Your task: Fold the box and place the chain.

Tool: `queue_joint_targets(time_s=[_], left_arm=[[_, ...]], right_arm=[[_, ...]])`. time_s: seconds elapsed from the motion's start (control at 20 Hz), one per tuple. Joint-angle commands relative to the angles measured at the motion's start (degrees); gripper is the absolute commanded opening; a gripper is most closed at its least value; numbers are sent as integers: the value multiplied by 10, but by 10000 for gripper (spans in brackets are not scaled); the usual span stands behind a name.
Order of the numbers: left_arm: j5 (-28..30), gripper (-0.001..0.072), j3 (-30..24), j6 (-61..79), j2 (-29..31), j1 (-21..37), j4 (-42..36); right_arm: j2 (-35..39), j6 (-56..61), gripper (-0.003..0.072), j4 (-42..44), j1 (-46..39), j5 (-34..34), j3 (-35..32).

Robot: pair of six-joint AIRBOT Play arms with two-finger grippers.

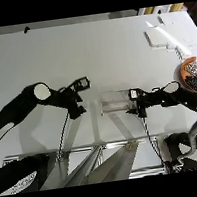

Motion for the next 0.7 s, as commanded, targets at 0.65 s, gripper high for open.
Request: queue_joint_targets(time_s=[0.65], left_arm=[[76, 709, -37, 349, -102, -61, -308]], right_arm=[[0, 0, 399, 0, 0, 0, 0]])
